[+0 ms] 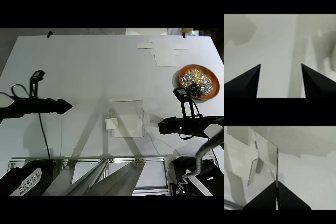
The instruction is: Fold the box and place the chain.
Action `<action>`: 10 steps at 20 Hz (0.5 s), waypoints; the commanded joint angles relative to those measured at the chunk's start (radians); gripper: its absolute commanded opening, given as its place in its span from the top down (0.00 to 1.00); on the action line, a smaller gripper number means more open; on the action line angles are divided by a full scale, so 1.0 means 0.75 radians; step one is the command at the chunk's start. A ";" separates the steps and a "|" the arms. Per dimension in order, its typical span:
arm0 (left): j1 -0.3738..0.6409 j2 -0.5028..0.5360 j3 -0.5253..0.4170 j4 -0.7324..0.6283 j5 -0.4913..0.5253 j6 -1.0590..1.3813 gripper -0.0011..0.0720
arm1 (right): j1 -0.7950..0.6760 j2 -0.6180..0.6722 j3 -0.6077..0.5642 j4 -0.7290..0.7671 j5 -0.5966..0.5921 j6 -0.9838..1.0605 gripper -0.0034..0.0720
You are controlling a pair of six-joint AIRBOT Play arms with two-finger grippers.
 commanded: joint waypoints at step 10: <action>-0.495 -0.742 0.575 -0.372 -0.109 0.628 0.11 | 0.002 0.001 -0.001 0.036 0.005 -0.001 0.93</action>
